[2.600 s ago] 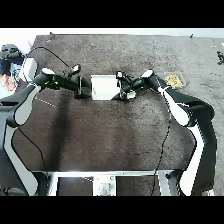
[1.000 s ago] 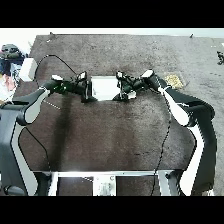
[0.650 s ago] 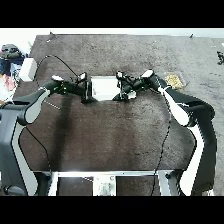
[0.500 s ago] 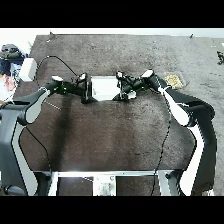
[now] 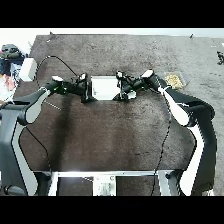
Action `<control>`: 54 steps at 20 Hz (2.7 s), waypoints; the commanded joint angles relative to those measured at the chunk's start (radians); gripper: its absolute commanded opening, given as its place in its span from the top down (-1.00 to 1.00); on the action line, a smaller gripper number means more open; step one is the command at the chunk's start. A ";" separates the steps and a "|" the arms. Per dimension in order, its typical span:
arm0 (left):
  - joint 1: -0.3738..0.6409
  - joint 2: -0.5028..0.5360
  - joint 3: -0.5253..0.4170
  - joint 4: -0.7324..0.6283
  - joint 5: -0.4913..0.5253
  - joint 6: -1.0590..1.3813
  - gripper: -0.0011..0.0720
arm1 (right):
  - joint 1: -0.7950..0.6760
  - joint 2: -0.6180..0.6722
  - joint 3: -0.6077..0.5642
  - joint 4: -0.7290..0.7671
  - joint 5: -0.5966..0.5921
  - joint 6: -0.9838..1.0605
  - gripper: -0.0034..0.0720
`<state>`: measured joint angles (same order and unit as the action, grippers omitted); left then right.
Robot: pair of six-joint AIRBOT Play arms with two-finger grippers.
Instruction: Fold the box and place the chain.
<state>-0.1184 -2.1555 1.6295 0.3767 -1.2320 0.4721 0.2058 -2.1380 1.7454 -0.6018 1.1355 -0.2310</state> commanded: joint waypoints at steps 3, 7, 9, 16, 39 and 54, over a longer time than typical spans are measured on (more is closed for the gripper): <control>0.000 -0.001 0.000 0.001 0.010 0.000 0.38 | 0.001 0.000 0.000 0.000 0.002 0.000 -0.18; 0.000 0.000 0.000 0.000 0.011 0.000 0.38 | 0.001 0.000 0.000 0.000 0.002 0.000 -0.18; 0.000 0.000 0.000 0.000 0.011 0.000 0.37 | 0.001 0.000 0.000 0.000 0.002 0.000 -0.18; 0.000 0.000 0.000 0.000 0.010 0.000 0.38 | 0.001 0.000 0.000 0.000 0.002 0.000 -0.18; 0.000 0.000 0.000 0.000 0.010 0.000 0.38 | -0.012 0.020 0.000 -0.047 0.021 0.017 -1.00; 0.000 0.000 0.000 0.000 0.012 0.000 0.38 | -0.100 0.215 0.000 0.043 0.129 0.262 0.84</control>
<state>-0.1188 -2.1555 1.6299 0.3767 -1.2213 0.4721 0.1028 -1.9419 1.7447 -0.6613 1.2381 -0.0143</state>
